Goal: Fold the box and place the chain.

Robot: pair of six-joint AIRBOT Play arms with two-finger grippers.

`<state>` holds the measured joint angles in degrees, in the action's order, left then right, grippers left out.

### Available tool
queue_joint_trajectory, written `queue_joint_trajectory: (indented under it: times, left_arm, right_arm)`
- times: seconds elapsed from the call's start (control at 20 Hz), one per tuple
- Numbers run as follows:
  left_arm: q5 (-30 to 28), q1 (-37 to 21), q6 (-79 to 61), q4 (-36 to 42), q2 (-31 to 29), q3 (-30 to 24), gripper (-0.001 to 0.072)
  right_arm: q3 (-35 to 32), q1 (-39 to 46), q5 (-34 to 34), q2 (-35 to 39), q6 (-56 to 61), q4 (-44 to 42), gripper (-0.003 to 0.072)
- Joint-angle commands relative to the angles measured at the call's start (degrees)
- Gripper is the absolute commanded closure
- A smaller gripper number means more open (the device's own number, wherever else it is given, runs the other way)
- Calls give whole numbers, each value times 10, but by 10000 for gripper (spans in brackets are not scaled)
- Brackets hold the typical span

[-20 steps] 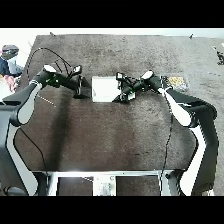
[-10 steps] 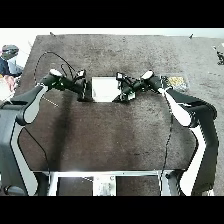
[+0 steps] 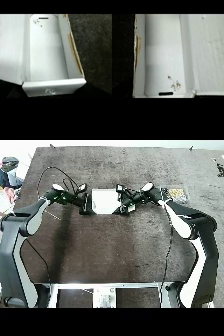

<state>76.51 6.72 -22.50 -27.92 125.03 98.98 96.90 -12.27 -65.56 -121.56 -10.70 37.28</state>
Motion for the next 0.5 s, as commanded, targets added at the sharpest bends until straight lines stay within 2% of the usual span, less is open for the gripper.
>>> queue_joint_trajectory:
  times: [0.0, 0.15, 0.45]
  left_arm:
    - [-7, 0, 0, 9, 5, 0, 4]
    - [-2, 0, -1, 40, 5, 0, 4]
    - [-3, 6, 0, 38, 5, 0, 5]
  right_arm:
    - [0, 0, 0, 0, 0, 0, 266]
    - [0, 0, 0, 0, 0, 0, 265]
    - [0, 0, 0, 0, 0, 0, 266]
